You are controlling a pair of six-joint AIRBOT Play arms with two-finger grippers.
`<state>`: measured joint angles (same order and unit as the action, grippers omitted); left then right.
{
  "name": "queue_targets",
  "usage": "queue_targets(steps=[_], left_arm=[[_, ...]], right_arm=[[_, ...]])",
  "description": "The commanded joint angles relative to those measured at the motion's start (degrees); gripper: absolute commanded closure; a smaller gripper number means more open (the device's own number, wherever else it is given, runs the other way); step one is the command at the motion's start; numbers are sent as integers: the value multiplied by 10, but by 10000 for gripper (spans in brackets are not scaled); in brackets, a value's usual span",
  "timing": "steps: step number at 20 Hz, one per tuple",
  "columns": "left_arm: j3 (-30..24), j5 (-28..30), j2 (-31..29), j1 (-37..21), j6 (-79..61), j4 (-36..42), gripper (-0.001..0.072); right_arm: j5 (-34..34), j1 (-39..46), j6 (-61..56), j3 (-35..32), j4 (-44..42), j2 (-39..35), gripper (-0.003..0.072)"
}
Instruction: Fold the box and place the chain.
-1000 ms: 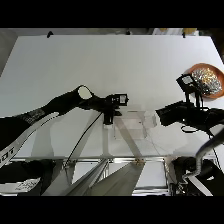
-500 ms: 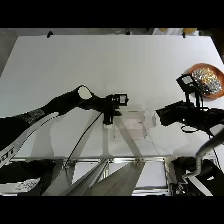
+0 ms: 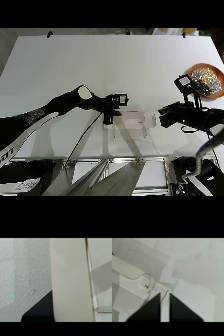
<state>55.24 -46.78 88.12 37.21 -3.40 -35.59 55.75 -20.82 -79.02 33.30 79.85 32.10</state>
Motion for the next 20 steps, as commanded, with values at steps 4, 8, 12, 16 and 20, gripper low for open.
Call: queue_targets(steps=[4,8,12,16,20], left_arm=[[0,-2,0,0,0,0,699],[0,-2,0,0,0,0,699],[0,-2,0,0,0,0,700],[0,-2,0,0,0,0,700],[0,-2,0,0,0,0,700]], right_arm=[[58,-1,270,-24,-125,1,668],[105,-23,331,-62,-129,1,668],[53,-85,393,-115,-113,0,668],[-40,-132,485,-178,-86,-20,503],[-129,-195,508,-216,-41,-58,7]])
